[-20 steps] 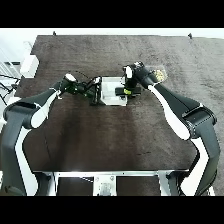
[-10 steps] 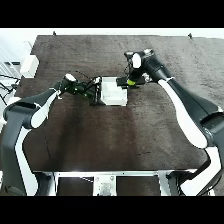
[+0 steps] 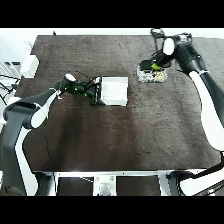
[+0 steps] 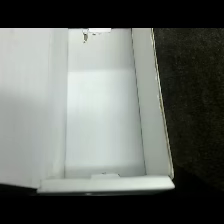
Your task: Fold the box and place the chain.
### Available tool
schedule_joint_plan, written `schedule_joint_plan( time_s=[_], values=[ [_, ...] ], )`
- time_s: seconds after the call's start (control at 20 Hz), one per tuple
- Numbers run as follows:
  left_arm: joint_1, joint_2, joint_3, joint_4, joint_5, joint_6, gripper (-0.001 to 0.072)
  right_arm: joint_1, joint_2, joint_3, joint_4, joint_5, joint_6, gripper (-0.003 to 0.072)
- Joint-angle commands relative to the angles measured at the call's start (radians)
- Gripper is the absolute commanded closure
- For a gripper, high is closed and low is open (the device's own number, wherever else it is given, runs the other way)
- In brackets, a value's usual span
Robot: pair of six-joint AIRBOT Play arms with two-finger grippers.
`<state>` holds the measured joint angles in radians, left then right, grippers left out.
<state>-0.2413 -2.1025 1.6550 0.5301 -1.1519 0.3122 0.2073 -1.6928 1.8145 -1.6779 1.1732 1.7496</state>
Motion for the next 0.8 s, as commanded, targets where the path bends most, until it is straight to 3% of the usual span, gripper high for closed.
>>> schedule_joint_plan(
  time_s=[0.0, 0.15, 0.45, 0.75],
  values=[
    [0.001, 0.0, 0.001, 0.0, 0.0, 0.0, 0.029, -0.135, -0.048, -0.018, 0.15, -0.171, -0.126, 0.0241],
    [0.001, 0.0, 0.001, 0.0, 0.0, 0.0, 0.029, -0.192, -0.143, -0.013, 0.284, -0.202, -0.253, 0.0242],
    [0.001, 0.0, 0.001, 0.0, 0.0, 0.0, 0.029, -0.203, -0.296, 0.044, 0.368, -0.224, -0.381, 0.0254],
    [0.001, 0.0, 0.001, 0.0, 0.002, 0.0, 0.029, -0.2, -0.355, 0.082, 0.407, -0.223, -0.426, 0.0316]
  ],
)
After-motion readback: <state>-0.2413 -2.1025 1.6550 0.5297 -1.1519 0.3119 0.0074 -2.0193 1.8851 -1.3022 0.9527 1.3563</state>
